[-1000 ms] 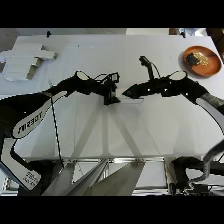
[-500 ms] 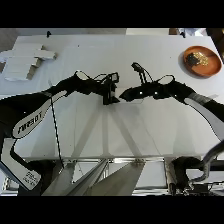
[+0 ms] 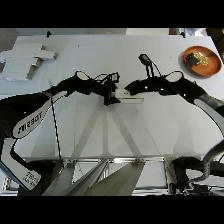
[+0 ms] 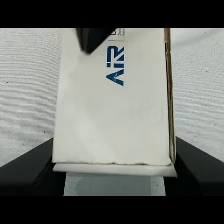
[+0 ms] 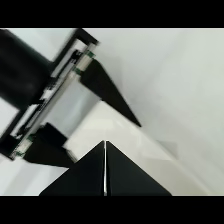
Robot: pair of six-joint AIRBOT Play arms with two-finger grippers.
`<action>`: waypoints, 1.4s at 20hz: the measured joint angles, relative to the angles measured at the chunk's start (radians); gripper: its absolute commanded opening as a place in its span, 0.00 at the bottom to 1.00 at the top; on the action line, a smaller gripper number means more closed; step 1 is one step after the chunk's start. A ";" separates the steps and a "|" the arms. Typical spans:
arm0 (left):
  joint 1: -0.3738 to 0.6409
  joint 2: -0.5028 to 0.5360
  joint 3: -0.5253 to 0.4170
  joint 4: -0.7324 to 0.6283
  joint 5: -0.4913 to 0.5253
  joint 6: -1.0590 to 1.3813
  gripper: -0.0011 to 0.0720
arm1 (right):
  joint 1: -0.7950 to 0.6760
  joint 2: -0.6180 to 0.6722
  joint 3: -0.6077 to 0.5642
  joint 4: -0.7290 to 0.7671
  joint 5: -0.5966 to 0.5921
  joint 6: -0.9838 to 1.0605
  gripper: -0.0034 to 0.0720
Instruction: Fold the box and place the chain.
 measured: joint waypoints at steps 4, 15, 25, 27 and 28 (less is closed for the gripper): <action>0.000 0.000 0.000 0.001 0.002 0.003 0.40 | -0.079 0.105 0.000 -0.069 -0.012 -0.001 0.07; 0.000 0.000 0.000 0.002 0.003 0.003 0.40 | -0.359 0.233 0.000 -0.587 -0.012 0.348 0.07; 0.000 0.000 0.000 0.002 0.003 0.002 0.40 | -0.376 0.238 0.000 -0.751 0.009 0.491 0.07; 0.000 0.000 0.000 0.002 0.003 0.002 0.40 | -0.376 0.238 0.000 -0.756 0.010 0.496 0.07; 0.000 0.000 0.000 0.002 0.004 0.000 0.40 | -0.376 0.238 0.000 -0.758 0.010 0.497 0.07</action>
